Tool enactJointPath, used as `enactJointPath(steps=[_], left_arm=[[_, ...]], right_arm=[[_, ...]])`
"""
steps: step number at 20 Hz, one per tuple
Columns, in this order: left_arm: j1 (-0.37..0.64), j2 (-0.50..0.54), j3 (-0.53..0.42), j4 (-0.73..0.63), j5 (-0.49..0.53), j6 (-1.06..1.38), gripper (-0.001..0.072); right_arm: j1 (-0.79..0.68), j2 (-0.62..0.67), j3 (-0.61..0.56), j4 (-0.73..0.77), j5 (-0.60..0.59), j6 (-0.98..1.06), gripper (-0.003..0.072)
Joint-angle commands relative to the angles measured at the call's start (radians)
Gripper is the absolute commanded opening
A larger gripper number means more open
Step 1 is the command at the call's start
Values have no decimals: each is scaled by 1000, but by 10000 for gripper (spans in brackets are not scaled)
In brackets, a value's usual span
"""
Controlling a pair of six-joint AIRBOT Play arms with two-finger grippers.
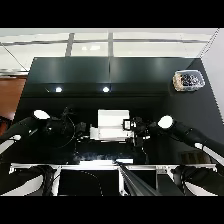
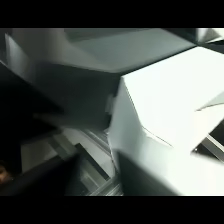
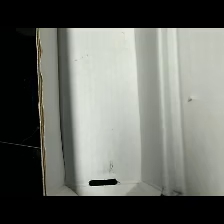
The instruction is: Fold the box and place the chain.
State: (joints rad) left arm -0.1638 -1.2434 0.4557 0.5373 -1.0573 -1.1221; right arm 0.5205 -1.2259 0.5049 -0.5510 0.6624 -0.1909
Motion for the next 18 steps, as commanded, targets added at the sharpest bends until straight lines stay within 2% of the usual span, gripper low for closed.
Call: enactJointPath(steps=[1,2,9,11,16,18], left_arm=[[-9,-1,25,-23,-29,41,571],[-9,0,35,-22,-38,41,623],[-11,27,108,-22,-82,37,624],[-39,32,112,-23,-75,16,624],[-213,32,120,-18,78,-106,623],[-274,32,141,35,144,-225,624]], right_arm=[[1,0,0,0,-1,0,207],[1,0,0,0,-1,0,207],[1,0,0,0,0,0,207],[1,0,0,0,-1,0,207],[1,0,0,0,-1,0,207],[1,0,0,0,-1,0,207]])
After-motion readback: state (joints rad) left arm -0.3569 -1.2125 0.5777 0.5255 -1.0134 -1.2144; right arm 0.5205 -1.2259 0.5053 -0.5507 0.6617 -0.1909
